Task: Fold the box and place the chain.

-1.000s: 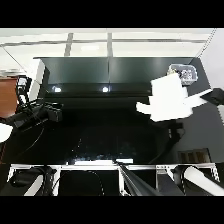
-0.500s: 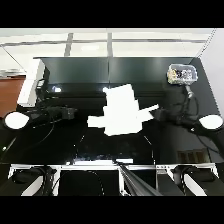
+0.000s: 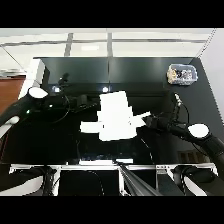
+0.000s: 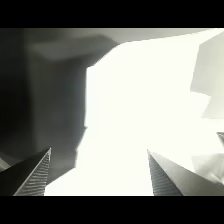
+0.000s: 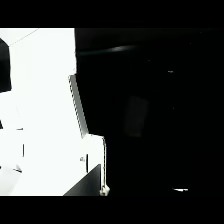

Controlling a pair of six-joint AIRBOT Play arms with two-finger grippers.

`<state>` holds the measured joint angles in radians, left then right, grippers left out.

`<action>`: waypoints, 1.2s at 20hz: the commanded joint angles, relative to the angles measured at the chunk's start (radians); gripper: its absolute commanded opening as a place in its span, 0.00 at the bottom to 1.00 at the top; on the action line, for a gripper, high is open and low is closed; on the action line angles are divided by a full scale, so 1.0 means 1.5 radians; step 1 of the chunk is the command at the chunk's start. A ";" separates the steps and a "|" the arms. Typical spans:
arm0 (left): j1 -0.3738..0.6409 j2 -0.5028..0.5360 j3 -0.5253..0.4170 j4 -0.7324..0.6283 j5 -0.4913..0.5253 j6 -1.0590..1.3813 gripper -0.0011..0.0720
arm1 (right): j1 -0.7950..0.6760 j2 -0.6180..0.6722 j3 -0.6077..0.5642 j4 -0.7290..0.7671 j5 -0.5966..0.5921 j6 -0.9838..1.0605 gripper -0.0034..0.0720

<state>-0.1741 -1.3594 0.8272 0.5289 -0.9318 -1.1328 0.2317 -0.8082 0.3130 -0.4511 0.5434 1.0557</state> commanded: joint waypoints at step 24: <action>-0.095 -0.347 0.323 0.052 -0.406 0.265 0.34 | 0.005 0.001 -0.002 -0.014 0.034 0.002 0.06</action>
<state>-0.2974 -1.8717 1.2606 0.5377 -1.5112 -0.7570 0.2386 -0.8082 0.3103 -0.4725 0.5838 1.0584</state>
